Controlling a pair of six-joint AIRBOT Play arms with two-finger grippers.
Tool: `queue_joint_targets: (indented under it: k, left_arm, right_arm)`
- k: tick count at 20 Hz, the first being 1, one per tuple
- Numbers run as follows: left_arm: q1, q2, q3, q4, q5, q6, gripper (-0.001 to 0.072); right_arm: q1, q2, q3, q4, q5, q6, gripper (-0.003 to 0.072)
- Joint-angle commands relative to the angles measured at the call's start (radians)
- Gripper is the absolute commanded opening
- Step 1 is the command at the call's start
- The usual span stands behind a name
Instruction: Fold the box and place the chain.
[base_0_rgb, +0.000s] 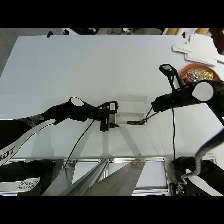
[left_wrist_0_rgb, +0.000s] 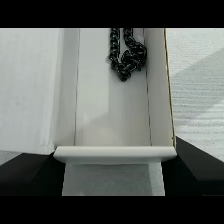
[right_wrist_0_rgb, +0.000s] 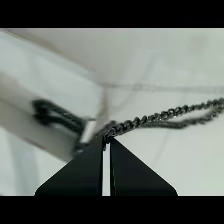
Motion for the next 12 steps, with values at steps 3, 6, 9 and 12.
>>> queue_joint_targets:
  k: [3,6,9,12]
  left_arm:
    - [0.0,0.0,0.0,0.0,0.0,0.0,0.0083]
    - [0.0,0.0,0.0,0.0,0.0,0.0,0.0083]
    - [0.0,0.0,0.0,0.0,0.0,0.0,0.0083]
    - [0.0,0.0,0.0,0.0,0.0,0.0,0.0083]
  right_arm:
    - [0.169,0.078,0.001,0.167,-0.102,-0.008,0.0017]
    - [0.278,0.074,0.001,0.179,-0.189,0.004,0.0017]
    - [0.347,0.038,0.001,0.175,-0.235,0.023,0.0017]
    - [0.38,-0.034,0.001,0.174,-0.254,0.031,0.0017]
